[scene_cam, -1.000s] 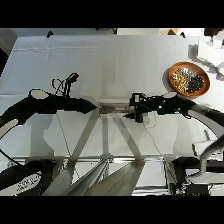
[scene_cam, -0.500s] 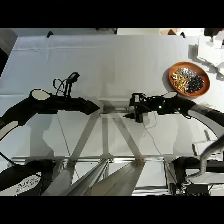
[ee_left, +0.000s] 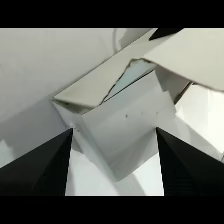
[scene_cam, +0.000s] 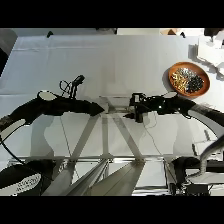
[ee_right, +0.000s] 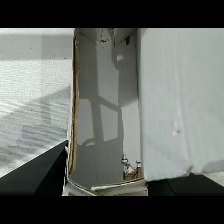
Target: Fold the box and place the chain.
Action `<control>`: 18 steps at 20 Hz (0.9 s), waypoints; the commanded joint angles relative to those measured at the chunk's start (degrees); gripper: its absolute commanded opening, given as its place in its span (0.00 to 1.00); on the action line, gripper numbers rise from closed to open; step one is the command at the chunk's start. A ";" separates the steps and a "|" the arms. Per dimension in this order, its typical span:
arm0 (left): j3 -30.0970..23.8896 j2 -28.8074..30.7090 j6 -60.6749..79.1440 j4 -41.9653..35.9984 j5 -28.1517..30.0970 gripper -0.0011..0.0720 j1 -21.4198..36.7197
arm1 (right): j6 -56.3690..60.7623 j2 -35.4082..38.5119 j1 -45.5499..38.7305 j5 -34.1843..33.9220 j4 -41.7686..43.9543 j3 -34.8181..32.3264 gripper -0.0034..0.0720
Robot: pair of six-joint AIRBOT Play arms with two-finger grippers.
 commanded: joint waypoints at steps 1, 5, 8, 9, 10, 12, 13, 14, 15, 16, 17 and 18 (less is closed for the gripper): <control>-0.04 -0.20 0.02 -1.14 -0.74 0.77 -0.17 | 0.00 0.02 -0.02 0.02 0.02 0.02 0.58; -0.04 -0.17 0.00 -0.90 1.33 0.77 -1.05 | 0.02 0.02 -0.02 0.02 0.02 0.02 0.58; -0.04 -0.17 -0.20 -0.90 5.40 0.77 -3.80 | 0.00 0.02 -0.02 0.02 0.02 0.02 0.58; -0.04 -0.17 -0.17 -0.87 6.40 0.77 -4.55 | 0.00 0.02 -0.02 0.02 0.02 0.02 0.58; -0.04 -0.17 -0.17 -0.85 7.45 0.77 -5.07 | 0.00 0.02 -0.02 0.02 0.02 0.02 0.58; -0.04 -0.17 -0.22 -0.70 10.08 0.77 -5.53 | 0.00 0.02 -0.02 0.02 0.02 0.02 0.58; -0.04 -0.17 -0.22 -0.66 10.99 0.77 -5.53 | 0.00 0.02 -0.02 0.02 0.02 0.02 0.58; -0.04 -0.17 -0.22 -0.42 11.58 0.77 -5.53 | 0.00 0.02 -0.02 0.02 0.02 0.02 0.58; -0.04 -0.17 -0.24 0.31 12.02 0.77 -5.55 | 0.00 0.02 -0.02 0.02 0.02 0.02 0.58; -0.04 -0.17 -0.28 1.36 12.31 0.77 -5.60 | 0.00 0.02 -0.02 0.02 0.02 0.02 0.58; -0.04 -0.17 -1.20 2.99 12.57 0.77 -5.81 | 0.00 0.02 -0.02 0.02 0.02 0.02 0.58; -0.04 -0.17 -3.43 5.38 13.11 0.77 -6.10 | 0.00 0.02 -0.02 0.02 0.02 0.02 0.58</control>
